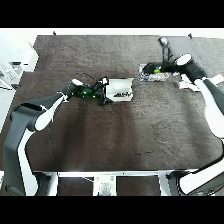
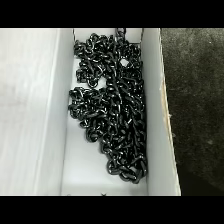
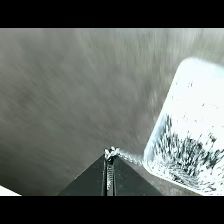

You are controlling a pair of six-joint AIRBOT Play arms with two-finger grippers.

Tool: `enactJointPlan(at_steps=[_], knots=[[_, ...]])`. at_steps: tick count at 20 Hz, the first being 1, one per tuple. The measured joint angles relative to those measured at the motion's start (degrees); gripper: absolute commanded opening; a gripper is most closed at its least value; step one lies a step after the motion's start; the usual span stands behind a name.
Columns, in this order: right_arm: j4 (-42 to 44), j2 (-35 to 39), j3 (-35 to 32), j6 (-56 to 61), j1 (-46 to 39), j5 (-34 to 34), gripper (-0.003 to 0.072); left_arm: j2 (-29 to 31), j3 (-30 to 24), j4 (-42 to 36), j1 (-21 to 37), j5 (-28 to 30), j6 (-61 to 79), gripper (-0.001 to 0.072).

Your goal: Fold the box and place the chain.

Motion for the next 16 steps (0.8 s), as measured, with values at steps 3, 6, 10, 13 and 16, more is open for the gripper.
enactJointPlan(at_steps=[3, 6, 10, 13, 16], knots=[[-0.70, 9.16, 0.00, 1.53, 1.18, 1.49, 0.0007, 0.00, 0.00, 0.00, 0.00, -0.02, 0.00, 0.0328], [-2.86, 17.84, 0.02, 2.54, 3.02, 2.01, 0.0007, 0.00, 0.00, 0.02, 0.00, 0.00, 0.00, 0.0328], [-5.20, 25.86, 0.02, 2.97, 6.32, 2.21, 0.0007, 0.00, 0.00, 0.02, 0.00, -0.02, 0.00, 0.0327], [-6.97, 29.44, 0.02, 3.15, 9.35, 2.29, 0.0007, 0.00, 0.00, 0.02, 0.00, -0.02, 0.00, 0.0328], [-8.37, 31.21, 0.02, 3.26, 12.17, 2.32, 0.0007, 0.00, 0.00, 0.02, 0.00, -0.02, 0.00, 0.0327]])
